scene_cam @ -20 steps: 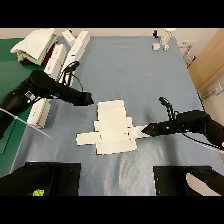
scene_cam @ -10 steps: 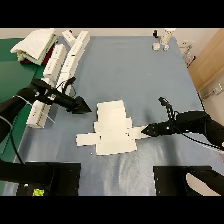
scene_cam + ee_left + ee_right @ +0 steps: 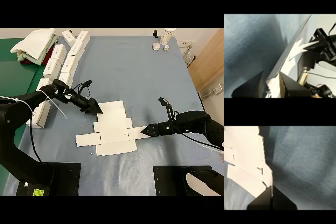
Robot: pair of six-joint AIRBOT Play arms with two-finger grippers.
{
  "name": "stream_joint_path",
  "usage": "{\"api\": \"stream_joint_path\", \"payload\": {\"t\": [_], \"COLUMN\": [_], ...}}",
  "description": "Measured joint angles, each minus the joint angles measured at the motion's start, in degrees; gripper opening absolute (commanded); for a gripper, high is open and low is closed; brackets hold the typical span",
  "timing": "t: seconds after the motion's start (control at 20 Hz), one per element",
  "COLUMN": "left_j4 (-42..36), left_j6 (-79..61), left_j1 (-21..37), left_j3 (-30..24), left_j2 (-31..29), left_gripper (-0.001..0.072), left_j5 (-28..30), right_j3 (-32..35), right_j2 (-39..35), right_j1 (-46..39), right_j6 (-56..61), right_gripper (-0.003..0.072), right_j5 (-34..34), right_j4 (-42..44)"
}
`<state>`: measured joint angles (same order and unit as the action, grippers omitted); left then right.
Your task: Fold the box.
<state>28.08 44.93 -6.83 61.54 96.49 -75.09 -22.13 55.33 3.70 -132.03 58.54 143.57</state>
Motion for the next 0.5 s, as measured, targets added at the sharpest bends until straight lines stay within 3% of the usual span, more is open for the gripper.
{"api": "stream_joint_path", "payload": {"t": [0.45, 0.5], "left_j4": [1.88, 2.23], "left_j6": [-3.39, -3.54], "left_j1": [-2.03, -2.03], "left_j3": [2.03, 2.05], "left_j2": [1.25, 1.25], "left_gripper": [0.0225, 0.0088], "left_j5": [-6.49, -6.93], "right_j3": [0.00, 0.00], "right_j2": [0.00, 0.00], "right_j1": [0.00, 0.00], "right_j6": [0.00, 0.00], "right_gripper": [0.0000, 0.0000], "right_j5": [0.04, 0.04], "right_j4": [-0.17, -0.20]}}
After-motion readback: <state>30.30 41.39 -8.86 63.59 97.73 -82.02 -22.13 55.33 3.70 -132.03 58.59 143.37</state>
